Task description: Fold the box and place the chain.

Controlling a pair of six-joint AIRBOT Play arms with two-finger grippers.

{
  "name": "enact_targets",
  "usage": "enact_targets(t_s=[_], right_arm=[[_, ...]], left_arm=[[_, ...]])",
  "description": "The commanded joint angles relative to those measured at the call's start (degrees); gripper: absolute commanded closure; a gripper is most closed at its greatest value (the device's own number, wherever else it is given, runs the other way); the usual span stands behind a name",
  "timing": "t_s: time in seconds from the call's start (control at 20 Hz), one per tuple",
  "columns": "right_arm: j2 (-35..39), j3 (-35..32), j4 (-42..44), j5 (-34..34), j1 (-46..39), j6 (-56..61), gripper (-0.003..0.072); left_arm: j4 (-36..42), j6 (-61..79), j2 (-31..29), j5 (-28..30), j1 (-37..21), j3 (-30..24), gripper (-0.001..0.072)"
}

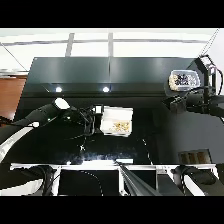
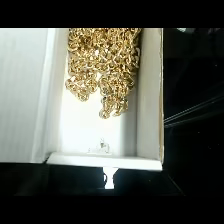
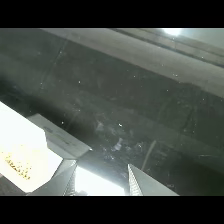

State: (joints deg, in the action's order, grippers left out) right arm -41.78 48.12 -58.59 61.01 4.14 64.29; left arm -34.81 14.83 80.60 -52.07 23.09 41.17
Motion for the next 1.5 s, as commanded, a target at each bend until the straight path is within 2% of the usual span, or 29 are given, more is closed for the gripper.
enact_targets(t_s=[0.0,0.05,0.1,0.15,0.2,0.25,0.3,0.35,0.4,0.65,0.75,0.9,1.0,1.15,1.25,1.45], right_arm=[[0.00,0.07,-0.02,0.00,0.02,-0.02,0.0299],[0.00,0.07,-0.17,-0.04,0.02,-0.04,0.0298],[-0.09,0.07,-0.33,-0.20,0.02,-0.09,0.0298],[-0.35,0.07,-0.07,-0.46,0.02,0.00,0.0296],[-0.70,0.07,0.66,-0.61,0.09,0.13,0.0243],[-1.27,0.07,1.38,-1.05,0.50,1.07,-0.0034],[-2.45,0.07,2.29,-1.75,1.40,1.11,-0.0034],[-4.20,0.07,3.13,-2.75,2.38,1.29,-0.0034],[-6.80,0.07,4.57,-4.28,3.52,1.46,-0.0034],[-22.03,0.09,12.59,-16.09,8.79,-2.84,-0.0034],[-26.84,0.22,16.33,-16.28,10.34,-8.11,-0.0034],[-28.63,0.26,18.78,-16.20,12.70,-18.67,-0.0034],[-28.63,0.66,19.47,-12.41,14.08,-25.00,-0.0034],[-28.61,2.75,19.37,-0.07,15.85,-44.70,-0.0034],[-28.59,5.22,18.84,4.20,15.98,-47.01,-0.0034],[-28.15,5.62,18.99,4.24,17.38,-47.60,-0.0034]], left_arm=[[-3.08,0.00,0.13,-1.14,0.13,0.13,0.0084],[-3.87,0.00,0.13,-1.09,0.13,0.13,0.0170],[-3.78,0.02,0.13,-1.09,0.13,0.13,0.0226],[-3.50,0.00,0.13,-0.94,0.15,0.13,0.0226],[-3.30,0.00,0.13,-0.90,0.20,0.13,0.0226],[-3.32,0.00,0.13,-0.90,0.20,0.13,0.0227],[-3.30,0.02,0.13,-0.87,0.20,0.13,0.0268],[-3.30,0.02,0.13,-0.87,0.20,0.13,0.0342],[-3.30,0.02,0.13,-0.90,0.20,0.13,0.0362],[-3.30,0.02,0.13,-0.85,0.20,0.13,0.0358],[-3.30,0.02,0.13,-0.83,0.20,0.13,0.0358],[-3.30,0.02,0.13,-0.83,0.20,0.13,0.0358],[-3.32,0.02,0.13,-0.81,0.20,0.13,0.0358],[-3.32,0.02,0.13,-0.61,0.20,0.13,0.0357],[-3.32,0.02,0.13,-0.63,0.20,0.13,0.0357],[-3.34,0.02,0.13,-0.61,0.20,0.13,0.0356]])
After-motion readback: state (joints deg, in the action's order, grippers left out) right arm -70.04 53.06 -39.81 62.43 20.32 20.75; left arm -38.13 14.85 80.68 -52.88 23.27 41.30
